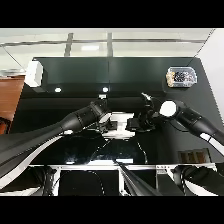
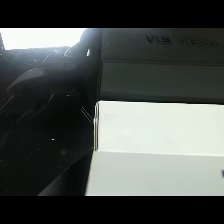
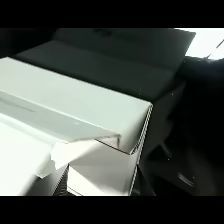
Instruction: Fold the box and place the chain.
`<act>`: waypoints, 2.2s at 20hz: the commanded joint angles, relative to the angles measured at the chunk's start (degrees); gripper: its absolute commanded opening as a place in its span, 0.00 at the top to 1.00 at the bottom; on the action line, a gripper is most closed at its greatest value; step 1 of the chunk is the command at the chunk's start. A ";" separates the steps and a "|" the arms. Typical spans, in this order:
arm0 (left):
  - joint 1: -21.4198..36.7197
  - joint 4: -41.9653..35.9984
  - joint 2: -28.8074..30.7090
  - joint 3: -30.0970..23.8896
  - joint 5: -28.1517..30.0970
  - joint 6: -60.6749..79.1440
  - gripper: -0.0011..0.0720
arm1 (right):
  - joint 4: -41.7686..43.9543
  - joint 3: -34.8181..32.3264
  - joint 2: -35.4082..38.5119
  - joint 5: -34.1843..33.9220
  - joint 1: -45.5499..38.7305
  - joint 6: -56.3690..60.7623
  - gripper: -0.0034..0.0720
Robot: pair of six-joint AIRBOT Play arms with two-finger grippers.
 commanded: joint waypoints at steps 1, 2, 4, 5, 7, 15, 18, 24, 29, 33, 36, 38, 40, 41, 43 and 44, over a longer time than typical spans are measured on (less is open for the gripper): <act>0.04 0.00 0.02 0.07 0.09 0.00 0.95 | -10.27 3.82 -1.79 0.35 4.96 10.78 0.34; 0.04 -0.02 0.02 0.07 0.07 0.00 0.95 | -11.96 4.00 -2.23 0.35 5.88 13.79 0.34; 0.04 -0.02 0.02 0.07 0.04 0.00 0.95 | -12.66 4.02 -3.21 -0.20 7.74 14.91 0.71; 0.02 -0.02 0.02 0.07 0.07 0.00 0.95 | -12.87 4.02 -3.52 -0.98 8.72 15.21 0.72; 0.04 -0.02 0.02 0.07 0.09 0.00 0.95 | -15.89 4.04 -3.54 -1.97 10.29 18.58 0.72; 0.04 -0.02 0.02 0.07 0.02 0.00 0.95 | -18.97 4.74 -4.17 -2.19 11.93 21.07 0.69; 0.02 -0.02 0.02 0.07 0.04 0.00 0.95 | -20.55 7.67 -7.13 1.09 12.96 21.90 0.69; 0.04 -0.04 0.02 0.07 0.04 0.00 0.95 | -24.79 11.85 -12.00 4.87 15.26 27.85 0.69; 0.02 -0.04 0.02 0.07 -0.22 0.00 0.95 | -24.94 12.24 -13.42 5.14 15.26 30.05 0.70; 0.02 -0.04 0.02 0.07 -0.17 0.00 0.95 | -24.94 12.26 -13.42 5.11 15.26 30.51 0.94; 0.04 -0.04 0.02 0.07 -0.20 0.00 0.95 | -24.98 12.31 -13.42 5.03 15.26 30.51 0.94; 0.02 -0.04 0.02 0.07 -0.20 0.00 0.95 | -25.00 12.31 -13.40 5.09 15.26 30.49 0.94; 0.04 -0.02 0.02 0.07 -0.17 0.00 0.95 | -24.98 12.31 -13.40 5.09 15.26 30.49 0.94; 0.04 -0.02 0.02 0.07 -0.17 0.00 0.95 | -24.98 12.31 -13.40 5.09 15.26 30.51 0.88; 0.04 -0.02 0.02 0.07 -0.17 0.00 0.95 | -25.00 12.31 -13.38 5.14 15.26 30.56 0.66; 0.04 -0.02 0.02 0.07 -0.15 0.00 0.95 | -25.00 12.31 -13.38 5.31 15.23 30.56 0.66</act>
